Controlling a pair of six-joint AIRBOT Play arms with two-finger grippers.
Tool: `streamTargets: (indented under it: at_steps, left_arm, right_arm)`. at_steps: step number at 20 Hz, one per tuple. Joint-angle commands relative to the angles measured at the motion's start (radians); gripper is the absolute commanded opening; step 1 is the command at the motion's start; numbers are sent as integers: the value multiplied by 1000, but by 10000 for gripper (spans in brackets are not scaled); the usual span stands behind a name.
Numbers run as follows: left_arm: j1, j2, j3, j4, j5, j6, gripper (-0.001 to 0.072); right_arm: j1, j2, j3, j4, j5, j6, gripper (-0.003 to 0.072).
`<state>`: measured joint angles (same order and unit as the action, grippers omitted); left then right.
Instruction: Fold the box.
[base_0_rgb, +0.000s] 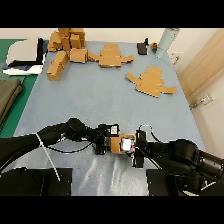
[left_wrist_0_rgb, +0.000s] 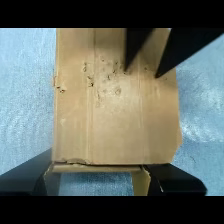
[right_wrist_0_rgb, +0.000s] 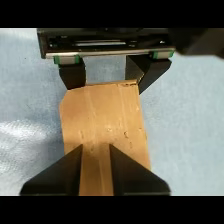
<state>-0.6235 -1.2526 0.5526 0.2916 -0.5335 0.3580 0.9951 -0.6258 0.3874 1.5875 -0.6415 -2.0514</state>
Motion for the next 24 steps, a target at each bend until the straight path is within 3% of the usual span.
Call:
streamTargets:
  at_steps: [1,2,3,16,19,23,24]
  left_arm:
    - [0,0,1,0,0,0,415]
    - [0,0,1,0,0,0,415]
    - [0,0,1,0,0,0,415]
    - [0,0,1,0,0,0,415]
    - [0,0,1,0,0,0,415]
    - [0,0,1,0,0,0,415]
    - [0,0,1,0,0,0,415]
  right_arm:
    - [21,2,-8,-103,29,1,367]
    - [21,2,-8,-111,32,0,444]
    - [21,1,-8,-116,33,-5,475]
    - [36,-77,-6,-143,83,-10,482]
    - [36,-77,-6,-167,84,-10,469]
    - [36,-77,-6,-194,85,-10,336]
    - [36,-77,-6,-196,88,-10,336]
